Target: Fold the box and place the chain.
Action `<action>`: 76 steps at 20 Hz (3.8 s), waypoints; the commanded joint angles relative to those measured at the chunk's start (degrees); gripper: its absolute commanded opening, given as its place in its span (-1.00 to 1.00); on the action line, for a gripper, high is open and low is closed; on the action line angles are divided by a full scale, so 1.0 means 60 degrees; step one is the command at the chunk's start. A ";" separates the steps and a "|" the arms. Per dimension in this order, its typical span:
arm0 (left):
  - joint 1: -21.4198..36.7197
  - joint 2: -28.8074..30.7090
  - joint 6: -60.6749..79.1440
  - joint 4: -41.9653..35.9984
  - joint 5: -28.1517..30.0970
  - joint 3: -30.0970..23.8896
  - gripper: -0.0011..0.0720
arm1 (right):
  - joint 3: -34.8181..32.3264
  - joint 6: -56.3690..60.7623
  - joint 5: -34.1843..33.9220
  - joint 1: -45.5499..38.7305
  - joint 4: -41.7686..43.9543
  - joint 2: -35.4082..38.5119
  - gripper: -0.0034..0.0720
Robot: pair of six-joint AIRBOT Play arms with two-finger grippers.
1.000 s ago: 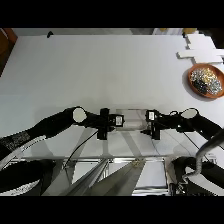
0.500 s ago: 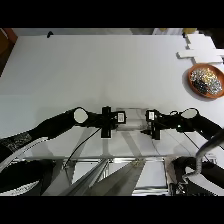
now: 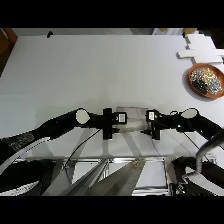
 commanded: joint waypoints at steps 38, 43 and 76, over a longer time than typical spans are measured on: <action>0.2004 0.0466 -1.3999 0.1912 -0.2747 -0.0259 -0.95 | 0.0004 0.0011 0.0004 -0.0004 0.0007 0.0000 -0.07; 0.1963 0.0514 -1.4010 0.1905 -0.2747 -0.0098 -0.94 | 0.0004 0.0011 0.0004 -0.0004 0.0004 0.0000 -0.07; 0.1439 0.1078 -1.4109 0.1909 -0.2692 0.0627 -0.52 | 0.0004 0.0011 0.0004 -0.0004 0.0007 0.0000 -0.07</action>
